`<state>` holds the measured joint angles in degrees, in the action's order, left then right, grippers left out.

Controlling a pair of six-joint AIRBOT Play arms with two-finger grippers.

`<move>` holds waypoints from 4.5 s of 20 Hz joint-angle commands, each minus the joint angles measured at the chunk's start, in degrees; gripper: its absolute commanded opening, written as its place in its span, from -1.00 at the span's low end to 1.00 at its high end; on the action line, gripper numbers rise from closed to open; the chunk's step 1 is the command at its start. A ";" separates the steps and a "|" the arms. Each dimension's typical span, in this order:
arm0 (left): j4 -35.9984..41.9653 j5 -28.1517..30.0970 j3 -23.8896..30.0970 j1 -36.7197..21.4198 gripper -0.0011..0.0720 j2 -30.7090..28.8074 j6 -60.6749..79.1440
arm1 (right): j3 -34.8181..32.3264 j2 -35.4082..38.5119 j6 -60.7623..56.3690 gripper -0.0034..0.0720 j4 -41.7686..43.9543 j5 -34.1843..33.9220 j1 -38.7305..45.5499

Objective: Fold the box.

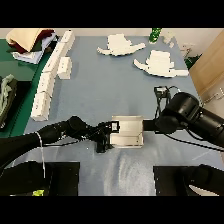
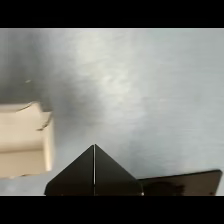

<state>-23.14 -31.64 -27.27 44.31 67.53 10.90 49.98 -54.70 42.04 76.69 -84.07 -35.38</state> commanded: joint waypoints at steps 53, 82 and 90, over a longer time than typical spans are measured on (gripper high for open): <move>-0.02 0.02 -0.04 -0.02 0.32 -0.02 0.04 | -21.14 11.15 82.29 0.30 29.09 44.54 -6.93; -0.02 0.02 -0.04 -0.02 0.32 -0.02 0.02 | -21.90 8.07 94.90 0.33 26.18 53.05 -10.01; -0.02 0.02 -0.04 -0.02 0.32 -0.02 0.02 | -21.81 10.69 93.18 0.33 26.03 54.49 -9.88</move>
<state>-23.14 -31.64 -27.27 44.31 67.53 10.90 28.10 -44.77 135.87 102.83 -30.39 -45.36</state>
